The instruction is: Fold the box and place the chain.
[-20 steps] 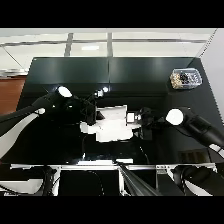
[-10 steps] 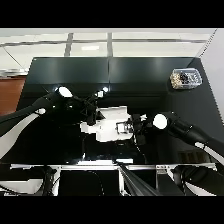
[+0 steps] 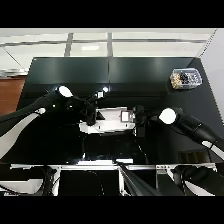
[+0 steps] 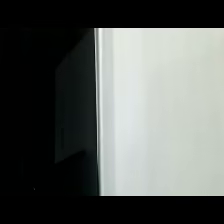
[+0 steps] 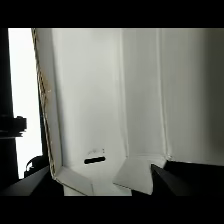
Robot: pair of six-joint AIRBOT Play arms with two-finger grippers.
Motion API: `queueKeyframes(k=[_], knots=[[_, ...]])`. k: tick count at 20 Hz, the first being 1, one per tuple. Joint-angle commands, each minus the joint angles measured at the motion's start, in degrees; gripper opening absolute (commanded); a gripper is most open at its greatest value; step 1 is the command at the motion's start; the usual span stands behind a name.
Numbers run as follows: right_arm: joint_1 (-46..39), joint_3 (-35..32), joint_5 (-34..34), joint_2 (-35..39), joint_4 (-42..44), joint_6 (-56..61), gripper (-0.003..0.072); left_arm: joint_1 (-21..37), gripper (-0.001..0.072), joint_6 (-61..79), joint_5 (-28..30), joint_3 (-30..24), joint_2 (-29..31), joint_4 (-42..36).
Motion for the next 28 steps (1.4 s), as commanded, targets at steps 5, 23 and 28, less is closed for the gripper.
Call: queueKeyframes(k=[5, 23, 28], knots=[[-5.5, 0.3, -1.6, -0.8, 10.5, -5.6, 0.0698, 0.0, 0.0024, -1.1, -1.5, 2.4, 0.1, 4.0], [-5.5, 0.3, 1.5, -5.3, 19.9, -13.5, 0.0698, -2.3, 0.0021, 2.7, 9.7, -6.8, 6.6, 1.2], [-5.5, 0.3, 1.7, -6.0, 23.9, -17.6, 0.0698, -2.2, 0.0023, 3.2, 9.1, -6.5, 6.8, 2.4]])
